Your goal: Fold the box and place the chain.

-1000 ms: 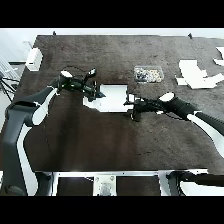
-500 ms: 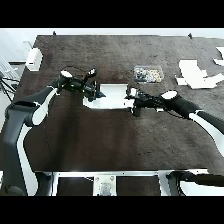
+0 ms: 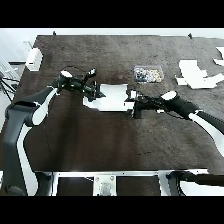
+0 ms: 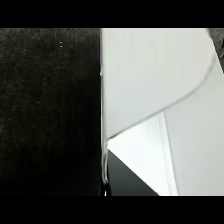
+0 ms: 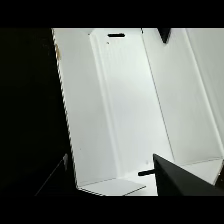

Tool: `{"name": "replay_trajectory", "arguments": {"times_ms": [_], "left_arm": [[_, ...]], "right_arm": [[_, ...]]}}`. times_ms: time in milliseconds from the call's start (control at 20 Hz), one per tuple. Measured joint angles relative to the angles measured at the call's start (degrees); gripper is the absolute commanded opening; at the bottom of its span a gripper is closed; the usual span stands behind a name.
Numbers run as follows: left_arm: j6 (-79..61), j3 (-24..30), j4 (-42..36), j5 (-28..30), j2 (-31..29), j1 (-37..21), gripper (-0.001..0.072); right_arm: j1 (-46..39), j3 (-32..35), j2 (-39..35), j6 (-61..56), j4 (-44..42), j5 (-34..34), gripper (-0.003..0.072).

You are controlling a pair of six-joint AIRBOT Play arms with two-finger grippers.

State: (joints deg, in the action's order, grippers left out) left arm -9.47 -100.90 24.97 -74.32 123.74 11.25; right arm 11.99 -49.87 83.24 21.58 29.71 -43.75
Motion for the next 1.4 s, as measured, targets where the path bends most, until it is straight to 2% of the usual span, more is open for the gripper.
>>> {"name": "replay_trajectory", "arguments": {"times_ms": [200, 350, 700, 1050, 1400], "left_arm": [[0.0, 0.0, 0.0, 0.0, 0.0, 0.0, 0.0021], [0.0, 0.0, 0.0, 0.0, 0.0, 0.0, 0.0021], [0.0, 0.0, 0.0, 0.0, 0.0, 0.0, 0.0021], [0.0, 0.0, 0.0, 0.0, 0.0, 0.0, 0.0021], [0.0, 0.0, -0.1, 0.0, 0.0, 0.0, 0.0021]], "right_arm": [[0.3, 0.0, 1.7, 0.0, 0.3, 1.4, 0.0623], [0.0, -0.7, 2.1, 1.6, -2.4, 4.2, 0.0623], [-1.0, -2.3, 1.6, 3.3, -5.3, 5.5, 0.0623], [-2.8, -2.8, 1.9, 4.2, -6.6, 5.6, 0.0623], [-3.9, -5.1, 4.5, 4.4, -8.0, 2.7, 0.0623]]}}
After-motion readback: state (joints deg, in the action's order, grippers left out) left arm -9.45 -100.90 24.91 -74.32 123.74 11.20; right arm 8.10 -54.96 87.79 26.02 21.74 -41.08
